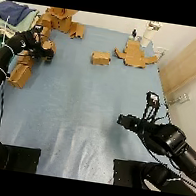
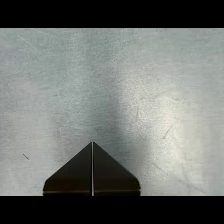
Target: Fold the box.
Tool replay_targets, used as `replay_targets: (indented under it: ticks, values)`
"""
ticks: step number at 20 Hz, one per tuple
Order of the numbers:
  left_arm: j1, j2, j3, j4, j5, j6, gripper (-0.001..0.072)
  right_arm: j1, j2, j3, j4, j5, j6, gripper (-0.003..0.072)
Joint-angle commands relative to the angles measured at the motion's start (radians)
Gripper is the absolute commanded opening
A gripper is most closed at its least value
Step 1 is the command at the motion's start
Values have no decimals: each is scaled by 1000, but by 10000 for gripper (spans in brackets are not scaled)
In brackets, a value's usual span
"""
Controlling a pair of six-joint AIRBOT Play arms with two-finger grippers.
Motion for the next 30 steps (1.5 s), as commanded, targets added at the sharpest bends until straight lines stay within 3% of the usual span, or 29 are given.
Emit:
replay_targets:
  ticks: [1, 2, 6, 9, 12, 16, 17, 18, 21, 24, 28, 30]
  values:
    - [1, -7, 16, 27, -13, -5, 514, 0, 0, 1, -11, 1, 0, 4]
    - [1, -7, 16, 29, -17, -6, 660, 0, 0, 1, -11, 1, 0, 4]
    - [2, -6, 16, 29, -37, -2, 686, 0, 0, 1, -11, 1, 0, 4]
    - [2, 15, 35, 56, -110, -1, 686, 0, 0, 1, -7, 0, 0, 4]
    - [15, 61, 118, 150, -268, -2, 686, 0, 0, 1, 8, 0, -1, 4]
    - [38, 152, 243, 170, -536, -34, 682, 0, -2, 5, 45, 1, -62, 5]
    - [38, 174, 261, 166, -588, -44, 482, 0, -11, 17, 45, 0, -77, 5]
    - [34, 199, 262, 138, -622, 2, 3, -6, -29, 37, 42, 0, -80, 5]
    - [1, 256, 262, 38, -681, 21, 11, -81, -139, 138, 97, -2, -200, 5]
    - [-113, 322, 215, 24, -727, 18, 10, -182, -325, 310, 262, -44, -452, 4]
    - [-344, 428, -9, 73, -691, -18, 9, -195, -568, 557, 345, -118, -572, 4]
    - [-456, 470, -154, 108, -623, -66, 10, -195, -667, 650, 374, -161, -606, 5]
